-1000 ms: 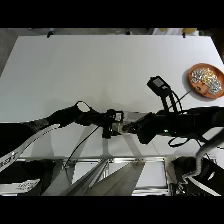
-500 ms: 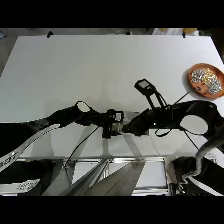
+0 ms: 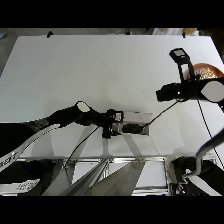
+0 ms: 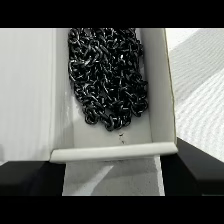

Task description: Fold the box and place the chain.

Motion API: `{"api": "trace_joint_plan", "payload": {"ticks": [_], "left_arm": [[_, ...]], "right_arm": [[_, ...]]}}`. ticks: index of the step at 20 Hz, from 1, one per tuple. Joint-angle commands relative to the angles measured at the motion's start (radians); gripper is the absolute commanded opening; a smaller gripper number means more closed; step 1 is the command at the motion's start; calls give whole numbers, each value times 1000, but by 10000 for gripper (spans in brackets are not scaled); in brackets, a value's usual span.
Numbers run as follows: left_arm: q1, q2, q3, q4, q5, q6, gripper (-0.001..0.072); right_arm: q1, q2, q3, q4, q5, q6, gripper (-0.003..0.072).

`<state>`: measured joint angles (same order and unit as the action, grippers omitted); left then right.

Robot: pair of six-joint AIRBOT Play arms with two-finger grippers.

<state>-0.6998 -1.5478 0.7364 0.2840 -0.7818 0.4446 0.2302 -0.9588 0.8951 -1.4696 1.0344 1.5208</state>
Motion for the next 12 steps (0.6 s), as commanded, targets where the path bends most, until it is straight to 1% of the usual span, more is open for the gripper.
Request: {"api": "trace_joint_plan", "payload": {"ticks": [1,3,4,5,6,7,12], "left_arm": [[0,0,0,0,0,1,314],[0,0,0,0,0,1,314],[0,0,0,0,0,1,314],[0,0,0,0,0,0,314],[0,0,0,0,0,1,314],[0,0,0,0,0,0,314],[0,0,0,0,0,0,314]], "right_arm": [[-134,-101,-46,-66,8,-12,20],[-137,-156,-85,-103,-19,-11,34],[-137,-179,-96,-104,-33,-11,112],[-137,-203,-100,-104,-40,-11,210],[-137,-224,-100,-104,-43,-11,265],[-137,-243,-100,-105,-46,-11,279],[-137,-304,-101,-105,-52,-3,279]]}}
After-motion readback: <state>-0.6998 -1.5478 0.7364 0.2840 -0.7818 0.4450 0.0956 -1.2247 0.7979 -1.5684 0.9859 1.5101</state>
